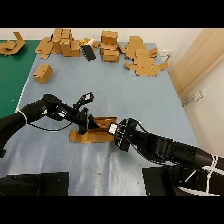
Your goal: Fold the box.
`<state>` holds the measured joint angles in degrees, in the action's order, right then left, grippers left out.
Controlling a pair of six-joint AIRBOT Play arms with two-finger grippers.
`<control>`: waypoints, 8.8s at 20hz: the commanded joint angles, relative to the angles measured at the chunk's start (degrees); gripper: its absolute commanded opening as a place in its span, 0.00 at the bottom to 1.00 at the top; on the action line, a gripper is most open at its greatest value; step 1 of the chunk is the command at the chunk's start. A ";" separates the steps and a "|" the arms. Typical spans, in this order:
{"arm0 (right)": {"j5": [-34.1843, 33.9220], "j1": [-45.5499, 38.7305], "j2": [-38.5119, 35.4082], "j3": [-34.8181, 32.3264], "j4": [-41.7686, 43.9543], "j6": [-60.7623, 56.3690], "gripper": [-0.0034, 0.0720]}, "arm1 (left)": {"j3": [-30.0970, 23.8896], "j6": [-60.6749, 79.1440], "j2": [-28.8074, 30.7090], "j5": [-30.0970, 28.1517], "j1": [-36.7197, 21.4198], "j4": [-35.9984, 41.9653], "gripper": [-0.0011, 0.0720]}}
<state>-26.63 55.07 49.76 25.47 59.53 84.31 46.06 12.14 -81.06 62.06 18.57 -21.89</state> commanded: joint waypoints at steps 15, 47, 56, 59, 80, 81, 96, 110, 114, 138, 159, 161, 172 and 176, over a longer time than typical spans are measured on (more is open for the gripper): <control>-17.14 -24.39 16.92 11.45 71.95 88.08 1.00 | -0.02 0.00 -0.02 0.02 0.04 0.00 0.03; -16.57 -24.37 22.53 11.72 70.34 87.60 0.72 | -0.02 0.00 -0.02 0.00 0.02 -0.02 0.03; -17.14 -24.37 22.53 11.72 70.07 87.62 0.63 | -0.02 0.00 -0.02 0.00 0.02 -0.02 0.03; -17.20 -24.37 22.53 11.82 69.90 87.62 0.63 | -0.02 0.00 -0.02 0.00 0.02 -0.02 0.03; -17.40 -24.37 22.53 11.82 69.90 87.62 0.63 | -0.02 0.00 -0.02 0.00 0.02 1.57 0.03; -17.38 -24.37 22.53 11.82 69.90 87.62 0.63 | -0.02 0.00 -0.02 0.09 0.04 1.68 0.03; -17.35 -24.37 20.50 11.82 69.92 87.62 0.81 | -0.02 0.02 -0.02 -0.11 0.04 2.34 0.03; -17.40 -24.37 20.55 11.82 69.90 87.62 0.81 | -0.02 0.02 -0.02 -0.13 0.04 2.36 0.03; -16.70 -24.37 20.55 11.82 69.88 87.62 0.81 | -0.02 0.02 -0.02 -0.11 0.04 2.36 0.03; -16.35 -24.37 20.52 11.82 69.75 87.60 0.83 | -0.02 0.02 -0.02 -0.11 0.04 2.36 0.03; -14.84 -24.37 22.08 11.65 69.68 87.60 0.71 | -0.02 0.02 -0.02 -0.11 0.04 2.36 0.03; -14.88 -24.35 22.08 11.65 69.70 87.60 0.71 | -0.02 0.02 -0.02 -0.11 0.04 2.36 0.03; -14.95 -24.35 22.08 11.65 69.70 87.60 0.71 | -0.02 0.02 -0.02 -0.11 0.04 2.36 0.03; -14.93 -24.35 22.08 11.65 69.70 87.60 0.71 | -0.02 0.02 -0.02 0.00 0.04 2.60 0.03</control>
<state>-41.60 30.72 71.79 37.15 129.21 171.94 46.04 12.14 -81.10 61.98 18.61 -19.49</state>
